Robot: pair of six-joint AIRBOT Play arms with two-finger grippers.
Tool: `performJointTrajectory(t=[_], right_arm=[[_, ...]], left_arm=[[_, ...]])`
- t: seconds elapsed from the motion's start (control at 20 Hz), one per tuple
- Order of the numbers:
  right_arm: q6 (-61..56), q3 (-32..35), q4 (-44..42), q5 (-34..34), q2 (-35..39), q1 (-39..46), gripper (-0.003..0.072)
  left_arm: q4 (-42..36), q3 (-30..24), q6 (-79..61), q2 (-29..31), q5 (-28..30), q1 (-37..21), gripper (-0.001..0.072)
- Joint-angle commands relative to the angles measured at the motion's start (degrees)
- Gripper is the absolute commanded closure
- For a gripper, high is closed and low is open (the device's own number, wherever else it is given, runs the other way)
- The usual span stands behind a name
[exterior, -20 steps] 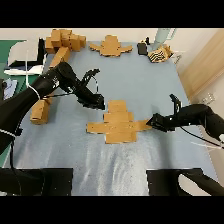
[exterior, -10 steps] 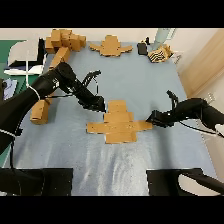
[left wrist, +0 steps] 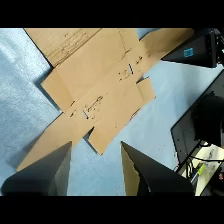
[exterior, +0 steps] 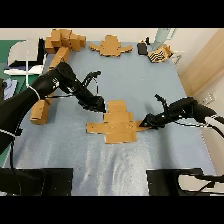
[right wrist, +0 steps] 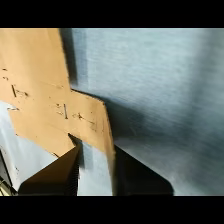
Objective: Fold the box.
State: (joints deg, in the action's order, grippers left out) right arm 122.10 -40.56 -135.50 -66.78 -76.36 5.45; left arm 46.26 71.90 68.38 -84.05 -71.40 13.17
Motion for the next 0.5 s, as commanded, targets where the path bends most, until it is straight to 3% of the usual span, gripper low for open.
performJointTrajectory(t=[0.0,0.1,0.3,0.45], right_arm=[[3.19,-1.51,-2.03,-0.2,-0.83,-1.38,0.0476],[3.63,-2.97,-2.14,0.83,-0.83,-3.58,0.0681],[4.13,-0.33,-2.71,5.55,1.07,-9.88,0.0684],[4.28,8.46,-3.26,17.07,8.63,-15.45,0.0684]], left_arm=[[-0.02,0.0,-0.02,-0.02,-1.03,-0.11,0.0248],[-0.04,0.0,0.0,-0.22,-1.2,-0.96,0.0248],[-0.02,-0.02,-1.09,-1.97,-6.32,-5.84,0.0219],[0.0,-1.27,-2.32,-3.5,-8.26,-9.38,0.022]])
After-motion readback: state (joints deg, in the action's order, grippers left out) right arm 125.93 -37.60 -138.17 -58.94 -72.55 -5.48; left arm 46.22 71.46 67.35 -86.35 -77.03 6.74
